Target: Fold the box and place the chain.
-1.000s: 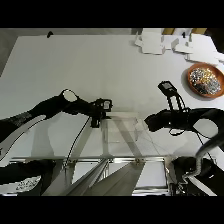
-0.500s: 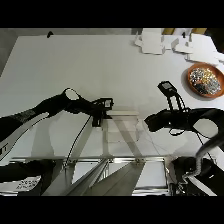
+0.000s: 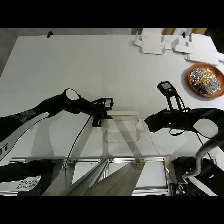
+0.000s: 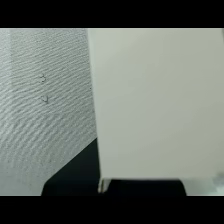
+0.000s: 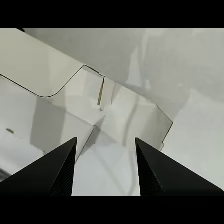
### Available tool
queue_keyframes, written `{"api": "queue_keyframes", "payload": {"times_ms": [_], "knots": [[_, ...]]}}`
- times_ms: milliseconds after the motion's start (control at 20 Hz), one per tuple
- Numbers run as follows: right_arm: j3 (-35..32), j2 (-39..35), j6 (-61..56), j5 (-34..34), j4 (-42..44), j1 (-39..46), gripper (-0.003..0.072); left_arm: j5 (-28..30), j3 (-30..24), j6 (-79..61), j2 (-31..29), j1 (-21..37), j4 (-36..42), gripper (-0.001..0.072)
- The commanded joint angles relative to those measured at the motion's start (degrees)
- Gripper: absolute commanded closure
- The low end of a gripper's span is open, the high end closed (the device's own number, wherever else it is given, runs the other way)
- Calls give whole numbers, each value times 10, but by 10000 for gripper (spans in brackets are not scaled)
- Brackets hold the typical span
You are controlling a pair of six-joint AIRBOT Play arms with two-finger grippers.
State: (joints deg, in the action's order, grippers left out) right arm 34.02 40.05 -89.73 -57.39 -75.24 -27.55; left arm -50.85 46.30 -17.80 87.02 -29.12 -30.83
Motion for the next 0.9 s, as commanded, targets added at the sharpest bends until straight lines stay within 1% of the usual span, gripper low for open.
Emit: {"api": "queue_keyframes", "payload": {"times_ms": [0,50,100,150,200,300,400,500,650,700,750,800,850], "knots": [[1,0,31,0,0,-1,275,0,1,0,-1,0,0,697],[1,0,37,1,0,-1,277,0,1,0,-1,0,0,697],[1,0,49,2,0,-1,314,0,1,0,-1,0,0,697],[0,0,73,7,0,-1,499,0,1,0,-1,0,0,697],[-2,0,110,18,0,-1,655,0,1,0,-1,0,0,697],[-9,5,194,45,24,-1,667,0,1,0,-1,0,2,697],[-14,18,323,41,73,-17,667,0,1,0,-1,0,1,697],[-20,31,388,26,93,-59,667,0,1,0,-1,0,2,697],[-30,46,393,23,76,-145,667,0,1,0,-1,0,2,697],[-38,45,393,30,74,-154,667,1,1,0,-1,0,2,697],[-48,45,393,37,54,-162,667,-1,1,0,-1,0,2,697],[-60,45,392,48,15,-175,665,-2,1,0,-1,0,2,697],[-70,45,392,58,-16,-189,599,-2,1,0,-1,0,2,697]]}}
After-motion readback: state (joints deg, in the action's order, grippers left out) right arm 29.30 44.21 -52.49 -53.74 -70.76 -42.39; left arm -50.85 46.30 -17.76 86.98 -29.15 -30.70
